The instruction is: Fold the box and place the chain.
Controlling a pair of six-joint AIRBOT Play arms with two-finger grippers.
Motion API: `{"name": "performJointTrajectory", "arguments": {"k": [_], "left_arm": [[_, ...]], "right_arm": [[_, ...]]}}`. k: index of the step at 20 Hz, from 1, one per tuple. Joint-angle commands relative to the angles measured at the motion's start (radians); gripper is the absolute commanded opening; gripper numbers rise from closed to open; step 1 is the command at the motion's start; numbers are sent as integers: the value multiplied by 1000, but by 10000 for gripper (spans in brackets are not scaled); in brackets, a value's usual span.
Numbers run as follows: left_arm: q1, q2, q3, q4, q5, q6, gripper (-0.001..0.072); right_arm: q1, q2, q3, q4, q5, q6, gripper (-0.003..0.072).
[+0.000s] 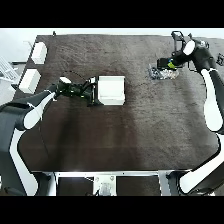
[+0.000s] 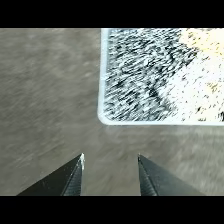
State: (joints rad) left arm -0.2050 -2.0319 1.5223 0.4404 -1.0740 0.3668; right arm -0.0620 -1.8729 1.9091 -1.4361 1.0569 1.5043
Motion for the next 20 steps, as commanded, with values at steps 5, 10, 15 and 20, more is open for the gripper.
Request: {"name": "performJointTrajectory", "arguments": {"k": [5,10,15,20], "left_arm": [[1,0,0,0,0,0,458],[1,0,0,0,0,0,458],[1,0,0,0,0,0,458],[1,0,0,0,0,0,458]], "right_arm": [[-72,-187,135,128,-77,-154,404],[-68,-240,137,129,-76,-179,404],[-58,-268,137,153,-83,-207,386],[-58,-265,140,125,-105,-203,14]]}}
